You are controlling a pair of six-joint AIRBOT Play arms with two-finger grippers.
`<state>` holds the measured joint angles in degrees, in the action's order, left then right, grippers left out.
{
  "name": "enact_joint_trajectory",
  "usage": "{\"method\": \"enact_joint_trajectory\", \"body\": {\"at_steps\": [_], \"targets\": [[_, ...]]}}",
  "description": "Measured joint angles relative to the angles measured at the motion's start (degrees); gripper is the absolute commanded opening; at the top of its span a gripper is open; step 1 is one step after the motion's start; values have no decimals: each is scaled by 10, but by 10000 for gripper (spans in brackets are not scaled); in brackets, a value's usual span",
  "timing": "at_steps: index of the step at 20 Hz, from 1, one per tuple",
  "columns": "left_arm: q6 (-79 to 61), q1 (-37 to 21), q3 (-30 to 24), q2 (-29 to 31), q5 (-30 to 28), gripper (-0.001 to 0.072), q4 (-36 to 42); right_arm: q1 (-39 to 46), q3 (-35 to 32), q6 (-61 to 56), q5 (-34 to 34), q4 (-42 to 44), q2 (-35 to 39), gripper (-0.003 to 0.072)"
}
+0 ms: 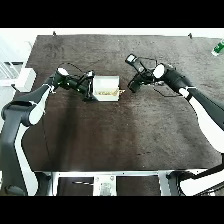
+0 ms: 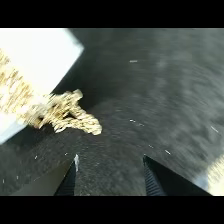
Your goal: Fold the box and place the chain.
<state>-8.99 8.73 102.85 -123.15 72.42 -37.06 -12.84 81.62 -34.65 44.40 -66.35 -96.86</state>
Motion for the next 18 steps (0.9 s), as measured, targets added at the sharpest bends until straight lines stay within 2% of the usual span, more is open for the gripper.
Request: {"method": "enact_joint_trajectory", "body": {"at_steps": [4, 7, 12, 18], "targets": [[0, 0, 0, 0, 0, 489, 0, 28, 0, 201, 41, 123, -38, 472], [0, 0, 0, 0, 0, 488, 0, 33, 3, 288, 66, 167, -62, 473], [0, 0, 0, 0, 0, 489, 0, 24, 15, 364, 82, 201, -94, 472], [0, 0, 0, 0, 0, 489, 0, 15, 24, 404, 68, 229, -119, 469]]}}
